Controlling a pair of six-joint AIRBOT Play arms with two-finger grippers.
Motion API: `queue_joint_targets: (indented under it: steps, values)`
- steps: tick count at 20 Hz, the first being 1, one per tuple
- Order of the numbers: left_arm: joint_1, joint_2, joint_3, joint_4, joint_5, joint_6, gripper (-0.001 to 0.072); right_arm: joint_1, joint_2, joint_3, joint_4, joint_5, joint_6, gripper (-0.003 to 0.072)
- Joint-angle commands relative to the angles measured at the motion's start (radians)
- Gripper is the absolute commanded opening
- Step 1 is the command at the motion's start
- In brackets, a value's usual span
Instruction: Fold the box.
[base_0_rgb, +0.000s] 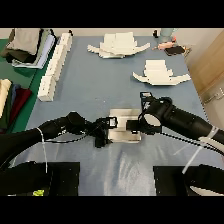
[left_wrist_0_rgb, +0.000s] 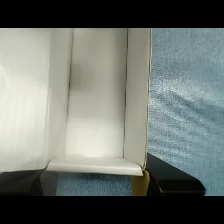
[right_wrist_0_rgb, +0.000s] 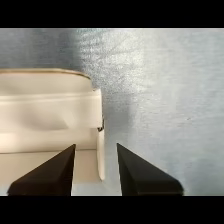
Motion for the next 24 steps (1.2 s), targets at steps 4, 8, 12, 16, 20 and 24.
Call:
queue_joint_targets:
  steps: [4, 8, 12, 16, 20, 24]
  values:
    - [0.0, 0.0, 0.001, 0.0, 0.0, 0.0, 0.0519, -0.072, 0.185, 0.001, -0.068, 0.151, -0.024, 0.0212]
    - [0.0, 0.0, 0.001, 0.0, 0.0, 0.0, 0.0519, -0.291, 0.194, -0.001, -0.039, 0.11, -0.228, 0.0002]
    - [0.0, 0.0, 0.001, 0.0, 0.0, 0.0, 0.0519, -0.612, 0.052, -0.001, 0.343, -0.044, -0.662, 0.0002]
    - [0.0, 0.0, 0.001, 0.0, 0.0, 0.0, 0.0519, -0.848, -0.189, -0.001, 0.989, -0.037, -1.147, 0.0002]
    - [0.0, 0.0, 0.001, 0.0, 0.0, 0.0, 0.052, -0.856, -0.341, 0.02, 1.299, 0.034, -1.365, 0.0003]
    - [0.0, 0.0, 0.001, 0.0, 0.0, 0.0, 0.0519, -0.789, -0.387, 0.053, 1.292, 0.127, -1.419, 0.0003]
